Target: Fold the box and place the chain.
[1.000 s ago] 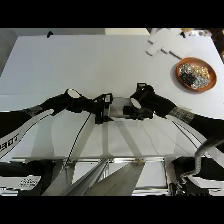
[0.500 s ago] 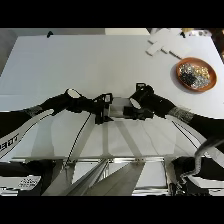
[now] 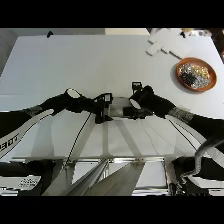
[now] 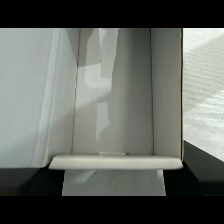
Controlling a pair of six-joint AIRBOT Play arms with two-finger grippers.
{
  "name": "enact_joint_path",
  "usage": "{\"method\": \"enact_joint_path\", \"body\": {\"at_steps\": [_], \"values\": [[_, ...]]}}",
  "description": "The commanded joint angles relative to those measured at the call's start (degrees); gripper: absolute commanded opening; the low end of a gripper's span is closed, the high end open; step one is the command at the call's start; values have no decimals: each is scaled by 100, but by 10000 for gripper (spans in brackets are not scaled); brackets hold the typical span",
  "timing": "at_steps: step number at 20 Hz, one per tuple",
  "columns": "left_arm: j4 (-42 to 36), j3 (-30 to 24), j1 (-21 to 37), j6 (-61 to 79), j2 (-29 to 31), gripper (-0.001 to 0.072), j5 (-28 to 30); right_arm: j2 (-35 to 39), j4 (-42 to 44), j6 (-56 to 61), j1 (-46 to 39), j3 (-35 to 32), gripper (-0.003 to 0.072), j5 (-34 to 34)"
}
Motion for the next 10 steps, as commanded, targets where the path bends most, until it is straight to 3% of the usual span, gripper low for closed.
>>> {"method": "enact_joint_path", "body": {"at_steps": [1, 3, 4, 5, 8, 9, 10], "values": [[20, 0, 0, 13, 2, 206, -37, 2, -2, -85, -50, 4, 147, -249], [20, 0, 0, 13, 2, 206, -35, 2, 9, -46, -66, 2, 159, -247], [20, 0, 0, 13, 2, 206, -35, 2, 9, -46, -66, 2, 126, -243], [20, 0, 0, 13, 2, 206, -35, 4, 9, -33, -66, 2, 18, -240], [20, 0, 0, 11, 2, 206, -35, 7, 9, -33, -66, 2, 21, -195], [20, 0, 0, 11, 2, 206, -37, 20, 7, -33, -66, 4, 113, -146], [17, 0, 0, 11, 2, 206, -37, 42, 7, -52, -66, 2, 279, -129]]}}
